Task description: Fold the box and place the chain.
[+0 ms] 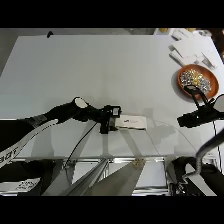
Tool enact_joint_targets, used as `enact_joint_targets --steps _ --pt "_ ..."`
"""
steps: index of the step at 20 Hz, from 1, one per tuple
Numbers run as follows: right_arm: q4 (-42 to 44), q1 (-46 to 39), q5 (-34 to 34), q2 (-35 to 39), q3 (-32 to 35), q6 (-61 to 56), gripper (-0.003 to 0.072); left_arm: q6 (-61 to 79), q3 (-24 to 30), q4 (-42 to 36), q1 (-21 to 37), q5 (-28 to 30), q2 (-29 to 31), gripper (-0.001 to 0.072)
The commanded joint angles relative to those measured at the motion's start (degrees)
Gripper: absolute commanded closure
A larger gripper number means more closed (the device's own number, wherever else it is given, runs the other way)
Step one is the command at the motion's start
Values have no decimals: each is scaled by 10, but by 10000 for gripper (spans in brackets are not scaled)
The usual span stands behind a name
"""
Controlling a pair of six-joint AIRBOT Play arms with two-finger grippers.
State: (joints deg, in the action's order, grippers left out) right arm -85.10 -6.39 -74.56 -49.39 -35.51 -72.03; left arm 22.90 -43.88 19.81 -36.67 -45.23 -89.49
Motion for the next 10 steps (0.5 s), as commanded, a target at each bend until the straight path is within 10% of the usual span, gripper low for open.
enact_joint_targets --steps 1,10 --pt "4 -5 -11 0 0 -1 669 -16 0 -13 -1 -6 0 620" --pt "4 -5 -11 0 0 -1 669 -247 0 55 80 54 184 703"
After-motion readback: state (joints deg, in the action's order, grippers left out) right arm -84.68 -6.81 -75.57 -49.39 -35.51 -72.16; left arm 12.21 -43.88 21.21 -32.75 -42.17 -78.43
